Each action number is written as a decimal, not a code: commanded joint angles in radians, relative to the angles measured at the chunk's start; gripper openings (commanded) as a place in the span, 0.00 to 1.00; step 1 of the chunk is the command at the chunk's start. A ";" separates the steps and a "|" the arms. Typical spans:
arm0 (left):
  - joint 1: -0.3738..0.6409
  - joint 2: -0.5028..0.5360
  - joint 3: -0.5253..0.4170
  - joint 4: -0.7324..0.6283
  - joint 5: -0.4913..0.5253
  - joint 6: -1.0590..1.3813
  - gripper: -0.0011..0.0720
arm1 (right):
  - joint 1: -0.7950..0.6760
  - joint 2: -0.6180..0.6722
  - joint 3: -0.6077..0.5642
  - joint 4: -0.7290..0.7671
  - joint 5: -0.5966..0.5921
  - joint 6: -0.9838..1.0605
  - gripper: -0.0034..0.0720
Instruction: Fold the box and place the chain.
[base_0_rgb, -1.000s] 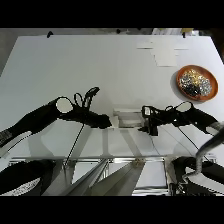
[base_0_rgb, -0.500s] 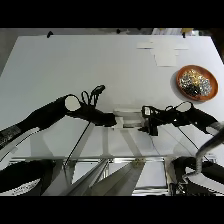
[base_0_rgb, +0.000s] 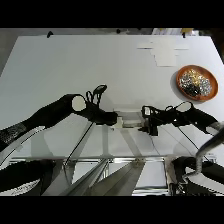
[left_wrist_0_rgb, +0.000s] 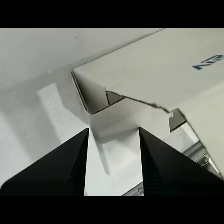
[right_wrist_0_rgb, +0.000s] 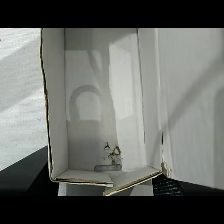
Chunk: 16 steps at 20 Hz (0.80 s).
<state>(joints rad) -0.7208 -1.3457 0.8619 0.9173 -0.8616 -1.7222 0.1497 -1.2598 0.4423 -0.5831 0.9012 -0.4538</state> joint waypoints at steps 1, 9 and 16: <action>-0.017 -0.020 0.028 0.042 0.002 -0.094 0.51 | 0.000 0.001 0.000 0.000 0.000 0.000 0.53; -0.034 -0.048 0.076 0.094 -0.002 -0.225 0.50 | 0.000 0.001 0.000 0.000 0.000 0.000 0.53; -0.074 -0.060 0.122 0.173 -0.032 -0.328 0.50 | 0.000 0.001 0.000 0.001 0.000 0.000 0.53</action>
<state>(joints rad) -0.7795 -1.3987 0.9684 1.0611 -0.8715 -2.0117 0.1493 -1.2598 0.4423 -0.5831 0.9016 -0.4541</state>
